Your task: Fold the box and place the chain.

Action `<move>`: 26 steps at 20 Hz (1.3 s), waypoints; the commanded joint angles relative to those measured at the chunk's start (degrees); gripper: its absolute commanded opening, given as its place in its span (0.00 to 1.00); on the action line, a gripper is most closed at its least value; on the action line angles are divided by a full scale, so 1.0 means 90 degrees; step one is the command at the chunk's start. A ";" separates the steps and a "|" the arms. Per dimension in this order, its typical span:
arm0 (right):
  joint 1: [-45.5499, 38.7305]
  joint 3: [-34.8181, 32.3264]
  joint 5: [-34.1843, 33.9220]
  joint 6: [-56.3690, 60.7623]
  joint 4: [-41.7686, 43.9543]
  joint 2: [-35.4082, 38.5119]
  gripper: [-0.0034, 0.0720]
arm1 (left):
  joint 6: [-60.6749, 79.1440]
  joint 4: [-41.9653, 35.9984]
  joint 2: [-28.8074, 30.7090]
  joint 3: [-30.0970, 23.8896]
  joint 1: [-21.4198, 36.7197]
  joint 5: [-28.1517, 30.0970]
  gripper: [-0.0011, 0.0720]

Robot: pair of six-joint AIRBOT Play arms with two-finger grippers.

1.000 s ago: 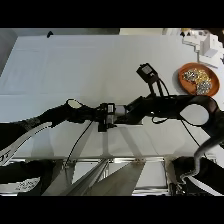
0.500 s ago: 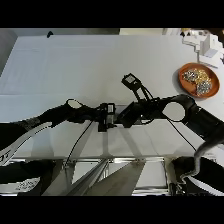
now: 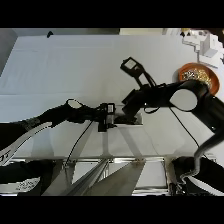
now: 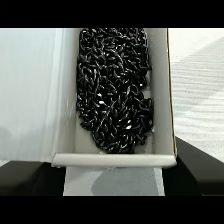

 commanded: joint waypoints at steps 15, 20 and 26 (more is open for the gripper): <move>-0.1205 -0.0529 0.0731 -0.2574 0.0699 -0.0974 0.07 | 0.0000 0.0000 0.0002 0.0005 0.0002 0.0002 0.36; -0.0753 -0.0843 0.1005 -0.2943 0.0702 -0.0862 0.07 | 0.0000 0.0000 0.0002 0.0005 0.0000 0.0002 0.36; -0.0641 -0.1309 0.1008 -0.4345 0.1302 0.0063 0.10 | 0.0000 0.0000 0.0002 0.0005 0.0002 0.0002 0.36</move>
